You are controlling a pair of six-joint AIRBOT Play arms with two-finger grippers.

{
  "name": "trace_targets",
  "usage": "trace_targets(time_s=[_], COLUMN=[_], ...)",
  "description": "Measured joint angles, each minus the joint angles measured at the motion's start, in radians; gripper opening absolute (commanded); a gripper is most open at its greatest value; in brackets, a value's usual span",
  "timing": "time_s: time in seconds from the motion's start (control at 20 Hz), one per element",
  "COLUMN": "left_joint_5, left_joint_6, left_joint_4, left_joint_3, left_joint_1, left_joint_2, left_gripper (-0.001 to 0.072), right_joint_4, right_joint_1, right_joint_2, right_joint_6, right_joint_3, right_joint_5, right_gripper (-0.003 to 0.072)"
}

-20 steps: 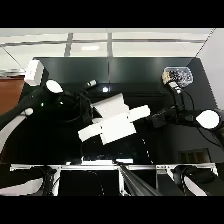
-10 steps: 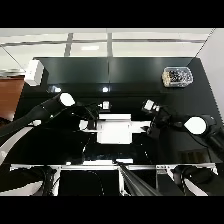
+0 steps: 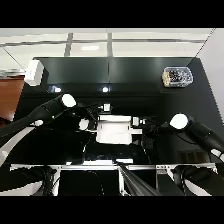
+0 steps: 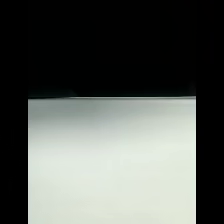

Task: Fold the box and place the chain.

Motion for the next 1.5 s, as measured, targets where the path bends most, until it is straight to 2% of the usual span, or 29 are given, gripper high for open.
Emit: trace_targets(time_s=[0.3, 0.95, 1.2, 1.5], left_joint_5=[0.001, 0.002, 0.000, 0.001], left_joint_6=[0.002, 0.002, 0.001, -0.001], left_joint_4=[0.001, 0.001, 0.001, 0.001], left_joint_3=[0.000, 0.000, 0.000, 0.000], left_joint_1=[0.000, 0.000, 0.000, 0.000], left_joint_2=[0.000, 0.000, 0.000, 0.000], left_gripper=[0.0027, 0.0026, 0.0027, 0.0027], right_joint_4=[0.023, 0.040, 0.068, 0.093], right_joint_1=[0.078, 0.126, 0.107, 0.037], right_joint_2=[-0.021, -0.082, -0.089, -0.050], right_joint_6=[-0.090, -0.249, -0.256, -0.232], right_joint_3=[-0.022, -0.025, -0.025, -0.019], right_joint_5=[-0.080, -0.131, -0.169, -0.143], right_gripper=[0.0709, 0.0708, 0.0708, 0.0708])
